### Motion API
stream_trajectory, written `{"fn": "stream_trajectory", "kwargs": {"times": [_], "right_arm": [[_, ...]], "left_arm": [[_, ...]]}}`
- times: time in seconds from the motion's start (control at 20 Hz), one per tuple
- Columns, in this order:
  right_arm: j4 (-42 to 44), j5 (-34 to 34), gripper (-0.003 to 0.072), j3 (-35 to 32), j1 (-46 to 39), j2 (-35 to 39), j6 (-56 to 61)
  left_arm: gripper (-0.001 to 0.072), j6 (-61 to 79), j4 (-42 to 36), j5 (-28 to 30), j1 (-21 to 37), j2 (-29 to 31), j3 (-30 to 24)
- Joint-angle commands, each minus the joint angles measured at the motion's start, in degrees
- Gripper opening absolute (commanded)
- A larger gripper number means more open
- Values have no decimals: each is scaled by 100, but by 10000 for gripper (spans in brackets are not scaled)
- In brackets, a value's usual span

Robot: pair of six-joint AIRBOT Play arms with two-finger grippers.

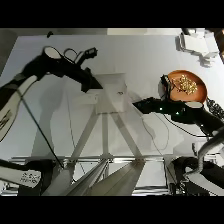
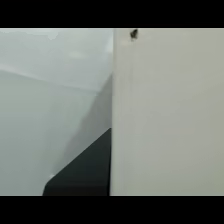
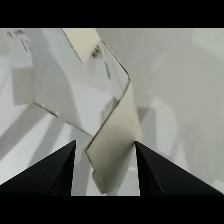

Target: Fold the box and place the chain.

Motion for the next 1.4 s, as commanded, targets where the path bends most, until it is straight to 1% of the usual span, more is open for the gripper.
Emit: {"fn": "stream_trajectory", "kwargs": {"times": [0.0, 0.05, 0.15, 0.3, 0.35, 0.4, 0.55, 0.7, 0.85, 1.0, 1.1, 1.2, 1.3, 1.35], "right_arm": [[-339, -225, 409, 52, 0, 518, 33], [-496, -409, 409, 52, 0, 695, 133], [-793, -726, 409, 52, 0, 975, 326], [-1071, -929, 409, 52, 0, 1209, 516], [-1086, -966, 408, 52, 0, 1228, 520], [-1093, -1016, 408, 52, 0, 1233, 520], [-1108, -1421, 406, 52, 0, 1233, 520], [-1108, -1794, 405, 50, 0, 1233, 520], [-1108, -1851, 396, 50, 0, 1233, 522], [-1108, -1853, 395, 50, 0, 1233, 520], [-1108, -1873, 395, 50, 0, 1233, 520], [-1108, -1871, 395, 50, 0, 1233, 522], [-1108, -1871, 395, 50, 0, 1233, 520], [-1108, -1871, 395, 50, 0, 1233, 520]], "left_arm": [[-1, -503, 1394, -186, -212, 960, -57], [-2, -498, 1423, -245, -297, 1097, -234], [-2, -118, 601, -9, -411, 1150, -828], [-1, 1237, -343, 1099, -544, 1073, -1775], [-1, 1668, -546, 1333, -579, 1001, -2020], [0, 2015, -599, 1425, -610, 914, -2168], [1, 2468, -636, 1543, -610, 459, -2258], [1, 2594, -1069, 1749, -621, 17, -2258], [3, 2900, -1333, 2050, -651, -221, -2258], [3, 3458, -1786, 2100, -654, -289, -2258], [3, 3598, -1753, 2092, -651, -291, -2258], [3, 3593, -1469, 2020, -638, -291, -2258], [3, 3530, -1156, 1821, -632, -284, -2258], [3, 3532, -1141, 1633, -619, -284, -2258]]}}
